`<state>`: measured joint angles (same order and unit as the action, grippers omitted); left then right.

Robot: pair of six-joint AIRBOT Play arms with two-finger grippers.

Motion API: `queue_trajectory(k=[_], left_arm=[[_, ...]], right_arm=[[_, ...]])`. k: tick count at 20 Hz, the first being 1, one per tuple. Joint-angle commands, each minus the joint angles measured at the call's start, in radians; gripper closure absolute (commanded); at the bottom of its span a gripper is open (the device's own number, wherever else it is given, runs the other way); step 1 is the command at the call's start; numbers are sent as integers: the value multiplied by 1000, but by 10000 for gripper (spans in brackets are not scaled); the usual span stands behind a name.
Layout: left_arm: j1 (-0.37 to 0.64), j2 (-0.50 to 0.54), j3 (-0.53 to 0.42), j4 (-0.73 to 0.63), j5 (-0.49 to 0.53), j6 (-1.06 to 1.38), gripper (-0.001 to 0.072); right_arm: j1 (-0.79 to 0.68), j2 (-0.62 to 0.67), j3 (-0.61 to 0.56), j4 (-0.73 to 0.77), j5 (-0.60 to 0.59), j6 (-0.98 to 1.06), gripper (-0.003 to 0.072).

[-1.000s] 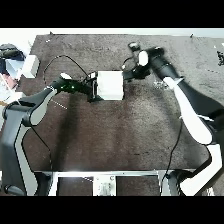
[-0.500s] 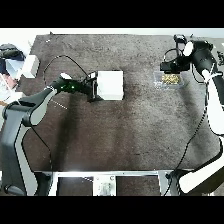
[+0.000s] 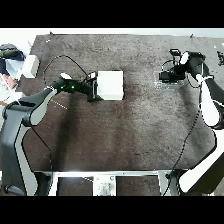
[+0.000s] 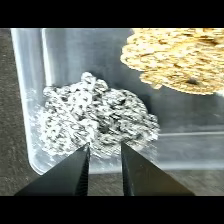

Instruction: Fold the box and place the chain.

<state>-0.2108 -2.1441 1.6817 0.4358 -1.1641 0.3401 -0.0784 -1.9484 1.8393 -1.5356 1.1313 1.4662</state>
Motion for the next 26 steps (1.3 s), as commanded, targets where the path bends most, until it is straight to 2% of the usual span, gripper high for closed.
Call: queue_trajectory(k=[1, 6, 7, 13, 18, 21, 26], left_arm=[[0, 0, 0, 0, 0, 0, 306], [0, 0, 0, 0, 0, 0, 305], [0, 0, 0, 0, 0, 0, 306], [0, 0, 0, 0, 0, 0, 305], [0, 0, 0, 0, 0, 0, 305], [0, 0, 0, 0, 0, 0, 306], [0, 0, 0, 0, 0, 0, 306]], right_arm=[[-2, -26, 0, 45, -17, -19, 464], [-2, -34, 0, 67, -18, -34, 480], [-2, -34, 0, 63, -19, -34, 673], [3, 19, 1, 57, 3, -34, 674], [32, 254, 1, 56, 0, -59, 674], [80, 435, 2, 56, -97, -97, 674], [219, 645, 2, 56, -372, -129, 674]])
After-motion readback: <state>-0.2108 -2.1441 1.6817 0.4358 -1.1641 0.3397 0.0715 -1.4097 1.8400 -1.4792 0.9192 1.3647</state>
